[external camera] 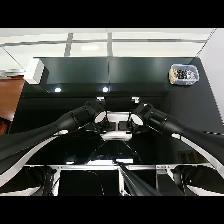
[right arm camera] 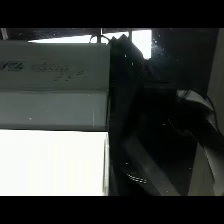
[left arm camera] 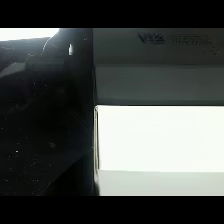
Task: Fold the box and place the chain.
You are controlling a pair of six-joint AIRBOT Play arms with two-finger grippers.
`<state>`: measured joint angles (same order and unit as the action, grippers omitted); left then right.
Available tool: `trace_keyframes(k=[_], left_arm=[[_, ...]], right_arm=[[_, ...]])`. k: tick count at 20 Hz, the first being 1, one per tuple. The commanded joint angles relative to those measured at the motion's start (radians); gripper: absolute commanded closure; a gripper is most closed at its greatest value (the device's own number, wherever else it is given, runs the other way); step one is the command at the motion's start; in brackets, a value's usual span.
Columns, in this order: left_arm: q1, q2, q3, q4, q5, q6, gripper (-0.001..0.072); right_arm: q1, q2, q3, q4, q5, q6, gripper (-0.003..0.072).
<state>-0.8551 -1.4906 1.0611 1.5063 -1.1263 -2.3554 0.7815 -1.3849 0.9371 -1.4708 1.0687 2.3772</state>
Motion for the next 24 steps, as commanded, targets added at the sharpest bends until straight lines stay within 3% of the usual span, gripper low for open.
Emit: trace_keyframes(k=[1,5,6,7,8,10,13,14,15,16,19,21,24], left_arm=[[0.001,0.000,0.000,0.003,-0.003,-0.001,0.0683],[0.001,0.000,0.000,0.003,0.000,-0.001,0.0684],[0.001,0.000,0.000,0.003,0.000,-0.001,0.0684],[0.001,0.000,0.000,0.003,0.000,-0.001,0.0684],[0.001,0.000,0.000,0.003,0.000,-0.001,0.0684],[0.001,0.000,0.000,0.003,-0.001,-0.001,0.0684],[0.001,0.000,0.000,0.003,-0.001,-0.001,0.0684],[0.001,0.000,0.000,0.003,0.000,-0.001,0.0684],[0.001,0.000,0.000,0.003,0.002,-0.001,0.0683],[0.001,0.000,0.000,0.003,0.003,-0.001,0.0684],[0.001,0.000,0.000,0.003,0.007,-0.001,0.0684],[0.001,0.000,0.000,0.003,0.011,-0.001,0.0684],[0.001,0.000,0.000,0.003,0.016,-0.001,0.0683]], right_arm=[[0.006,-0.003,0.002,-0.005,0.000,0.003,0.0674],[0.006,-0.004,0.002,-0.005,-0.001,0.003,0.0672],[0.006,-0.004,0.002,-0.004,-0.004,0.003,0.0605],[0.006,-0.004,0.002,-0.004,-0.009,0.003,0.0482],[0.006,-0.004,0.002,-0.003,-0.014,0.003,0.0483],[0.006,-0.004,0.002,-0.005,-0.019,0.000,0.0674],[0.004,-0.003,0.002,-0.008,-0.016,-0.003,0.0671],[0.002,0.006,0.002,-0.008,-0.013,-0.004,0.0613],[-0.006,0.028,0.002,-0.006,-0.014,-0.031,0.0355],[-0.016,0.057,0.008,-0.005,-0.003,-0.069,0.0308],[-0.077,0.203,0.056,-0.032,0.097,-0.232,0.0305],[-0.138,0.319,0.070,-0.167,0.104,-0.279,0.0305],[-0.267,0.374,0.066,-0.587,0.080,-0.285,0.0303]])
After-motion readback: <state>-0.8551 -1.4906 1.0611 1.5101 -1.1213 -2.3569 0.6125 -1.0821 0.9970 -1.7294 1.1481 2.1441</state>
